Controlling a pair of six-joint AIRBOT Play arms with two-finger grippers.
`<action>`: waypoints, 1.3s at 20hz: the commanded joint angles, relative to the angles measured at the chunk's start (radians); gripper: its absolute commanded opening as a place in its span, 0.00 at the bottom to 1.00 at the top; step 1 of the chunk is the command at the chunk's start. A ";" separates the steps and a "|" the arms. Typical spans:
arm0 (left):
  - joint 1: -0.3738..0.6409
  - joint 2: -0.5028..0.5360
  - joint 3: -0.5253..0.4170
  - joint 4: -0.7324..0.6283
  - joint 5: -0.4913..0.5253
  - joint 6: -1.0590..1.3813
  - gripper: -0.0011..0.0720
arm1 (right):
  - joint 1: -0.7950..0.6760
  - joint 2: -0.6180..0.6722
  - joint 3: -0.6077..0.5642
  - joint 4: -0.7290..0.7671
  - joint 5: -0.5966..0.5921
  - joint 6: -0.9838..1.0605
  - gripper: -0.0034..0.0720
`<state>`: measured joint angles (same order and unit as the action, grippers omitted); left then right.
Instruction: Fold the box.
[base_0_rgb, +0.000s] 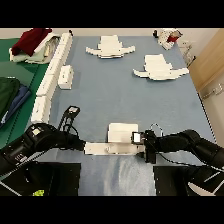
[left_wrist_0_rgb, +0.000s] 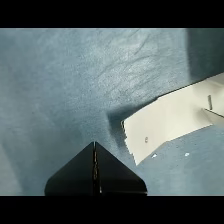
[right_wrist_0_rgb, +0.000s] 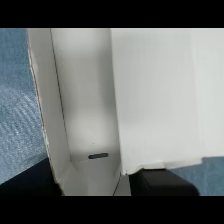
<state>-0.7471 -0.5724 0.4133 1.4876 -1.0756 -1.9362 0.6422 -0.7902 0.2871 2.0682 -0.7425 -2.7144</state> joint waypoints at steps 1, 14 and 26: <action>0.000 -0.022 -0.079 -0.100 0.080 -0.122 0.03 | 0.001 -0.001 0.000 0.000 0.000 0.000 0.64; -0.001 -0.120 -0.124 -0.708 0.414 0.280 0.03 | 0.001 -0.001 0.000 0.000 0.000 0.000 0.64; -0.001 -0.101 -0.104 -0.749 0.423 0.278 0.58 | 0.001 -0.001 0.000 0.000 0.000 0.001 0.64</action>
<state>-0.7475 -0.6640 0.3088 0.7540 -0.6559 -1.6596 0.6426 -0.7902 0.2871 2.0682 -0.7425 -2.7140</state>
